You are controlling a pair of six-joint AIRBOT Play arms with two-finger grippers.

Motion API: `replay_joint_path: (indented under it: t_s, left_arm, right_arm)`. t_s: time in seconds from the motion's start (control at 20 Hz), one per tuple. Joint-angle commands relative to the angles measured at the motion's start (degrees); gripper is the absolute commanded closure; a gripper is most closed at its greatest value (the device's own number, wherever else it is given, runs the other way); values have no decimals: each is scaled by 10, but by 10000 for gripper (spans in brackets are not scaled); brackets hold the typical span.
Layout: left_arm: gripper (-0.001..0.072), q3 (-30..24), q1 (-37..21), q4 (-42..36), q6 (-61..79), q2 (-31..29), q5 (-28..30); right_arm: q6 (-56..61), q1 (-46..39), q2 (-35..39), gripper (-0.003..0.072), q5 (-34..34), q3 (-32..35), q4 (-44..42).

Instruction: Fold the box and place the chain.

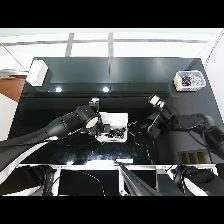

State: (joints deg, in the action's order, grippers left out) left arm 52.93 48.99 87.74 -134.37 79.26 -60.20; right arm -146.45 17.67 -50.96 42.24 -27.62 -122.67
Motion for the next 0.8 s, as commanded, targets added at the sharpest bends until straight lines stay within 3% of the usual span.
replay_joint_path:
  t_s: [0.0, 0.3, 0.6, 0.7, 0.75]
  left_arm:
    - [679, 0, 0, 0, 0, 0, 0]
    - [679, 0, 0, 0, 0, 0, 0]
    - [679, 0, 0, 0, 0, 0, 0]
    - [679, 0, 0, 0, 0, 0, 0]
    - [679, 0, 0, 0, 0, 0, 0]
  right_arm:
    - [-99, 54, -36, 81, -98, 29, -5]
    - [-173, 57, -96, 89, -172, 29, -78]
    - [-180, 57, -117, 91, -180, 28, -81]
    - [-179, 57, -117, 238, -180, 28, -83]
    - [-179, 57, -117, 256, -182, 28, -91]
